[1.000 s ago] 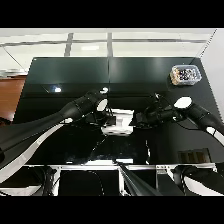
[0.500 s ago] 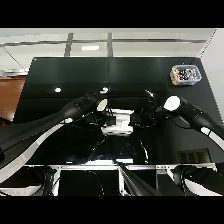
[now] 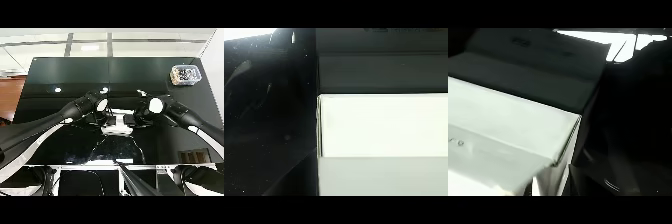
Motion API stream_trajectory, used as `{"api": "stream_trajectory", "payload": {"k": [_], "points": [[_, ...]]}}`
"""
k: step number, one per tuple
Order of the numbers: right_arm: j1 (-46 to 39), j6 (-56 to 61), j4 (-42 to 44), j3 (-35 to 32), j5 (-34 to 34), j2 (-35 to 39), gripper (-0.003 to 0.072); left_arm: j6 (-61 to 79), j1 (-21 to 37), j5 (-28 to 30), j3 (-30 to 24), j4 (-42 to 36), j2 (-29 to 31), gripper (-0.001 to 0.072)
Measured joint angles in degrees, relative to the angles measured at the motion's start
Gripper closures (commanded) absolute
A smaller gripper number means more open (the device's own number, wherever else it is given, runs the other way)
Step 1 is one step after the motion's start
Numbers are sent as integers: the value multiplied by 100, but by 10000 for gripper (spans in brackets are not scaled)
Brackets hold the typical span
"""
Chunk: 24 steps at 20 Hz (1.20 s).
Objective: Fold the box and place the chain.
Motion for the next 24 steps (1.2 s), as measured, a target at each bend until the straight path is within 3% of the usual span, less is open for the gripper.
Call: {"api": "stream_trajectory", "payload": {"k": [15, 16, 17, 22, 23, 24], "points": [[811, 1910, -1480, 610, 422, -647, 452, -2, 0, -2, 0, 0, 0, 685], [822, 1971, -1528, 632, 431, -658, 584, -2, -2, -2, 0, 0, 0, 685], [833, 2020, -1565, 645, 428, -671, 670, -2, 0, 0, 0, 0, 0, 685], [850, 2173, -1646, 675, 476, -695, 653, -11, -2, -2, 0, -9, 0, 685], [850, 2188, -1650, 675, 498, -699, 523, -4, -2, -2, 0, -2, 0, 685], [850, 2186, -1652, 675, 518, -702, 517, 4, 0, 0, 0, 2, 0, 685]]}}
